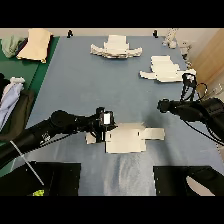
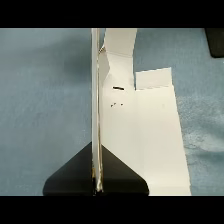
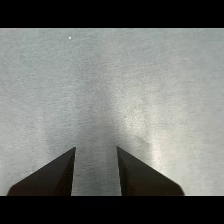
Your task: Fold the box.
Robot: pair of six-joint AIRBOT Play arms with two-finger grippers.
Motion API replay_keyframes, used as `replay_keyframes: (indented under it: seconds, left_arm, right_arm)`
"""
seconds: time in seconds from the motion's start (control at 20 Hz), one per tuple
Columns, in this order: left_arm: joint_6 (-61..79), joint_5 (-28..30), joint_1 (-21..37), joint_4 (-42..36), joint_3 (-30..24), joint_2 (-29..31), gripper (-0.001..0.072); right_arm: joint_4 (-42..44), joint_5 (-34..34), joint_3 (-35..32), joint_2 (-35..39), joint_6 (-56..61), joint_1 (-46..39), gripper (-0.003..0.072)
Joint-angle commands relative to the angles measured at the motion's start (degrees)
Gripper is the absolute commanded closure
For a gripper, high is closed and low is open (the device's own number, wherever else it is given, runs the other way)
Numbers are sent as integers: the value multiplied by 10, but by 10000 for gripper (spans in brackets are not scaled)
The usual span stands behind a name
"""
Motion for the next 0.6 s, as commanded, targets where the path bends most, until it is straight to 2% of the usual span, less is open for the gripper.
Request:
replay_keyframes:
  seconds: [0.0, 0.35, 0.55]
  left_arm:
    - [-2, -54, 20, 0, 9, -29, 697]
    - [-2, -56, 20, 3, 67, -94, 697]
    - [-9, -58, 20, 3, 75, -109, 697]
  right_arm:
    - [5, 0, 0, 0, 0, 1, 256]
    - [7, 0, 0, 0, 0, 1, 256]
    - [7, 0, 0, 0, 0, 1, 256]
